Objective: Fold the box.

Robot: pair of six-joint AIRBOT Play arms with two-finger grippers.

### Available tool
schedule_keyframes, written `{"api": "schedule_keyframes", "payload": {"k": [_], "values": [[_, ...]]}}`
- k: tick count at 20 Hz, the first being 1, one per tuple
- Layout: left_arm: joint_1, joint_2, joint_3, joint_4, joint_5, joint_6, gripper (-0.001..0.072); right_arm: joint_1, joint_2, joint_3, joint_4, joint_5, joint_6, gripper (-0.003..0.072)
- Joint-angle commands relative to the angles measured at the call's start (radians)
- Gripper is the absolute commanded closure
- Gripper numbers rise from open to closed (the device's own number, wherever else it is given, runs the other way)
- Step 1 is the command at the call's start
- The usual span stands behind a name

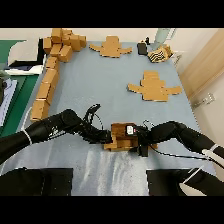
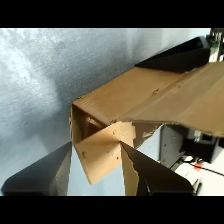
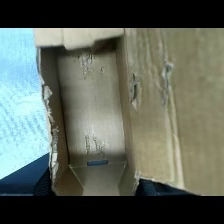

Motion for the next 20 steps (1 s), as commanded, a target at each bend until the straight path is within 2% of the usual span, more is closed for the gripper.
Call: {"api": "schedule_keyframes", "payload": {"k": [1, 4, 6, 14, 16, 20], "values": [[-0.005, -0.015, 0.011, -0.066, 0.026, 0.085, 0.0261, 0.001, 0.001, 0.001, 0.000, 0.000, 0.000, 0.0100], [-0.061, -0.015, 0.029, -0.019, -0.021, 0.118, 0.0259, 0.001, 0.001, 0.001, 0.000, 0.000, 0.000, 0.0100], [-0.087, -0.015, 0.029, -0.021, -0.009, 0.132, 0.0141, 0.001, 0.001, 0.001, 0.000, 0.000, 0.000, 0.0100], [-0.091, -0.014, 0.029, -0.005, 0.094, 0.022, 0.0144, 0.001, 0.001, 0.001, 0.000, 0.000, 0.000, 0.0100], [-0.091, -0.014, 0.031, 0.094, 0.116, -0.112, 0.0145, 0.001, 0.001, 0.001, 0.000, 0.000, 0.000, 0.0100], [-0.133, -0.014, 0.079, 0.348, 0.062, -0.369, 0.0144, 0.001, 0.001, 0.001, 0.000, 0.000, 0.000, 0.0100]]}}
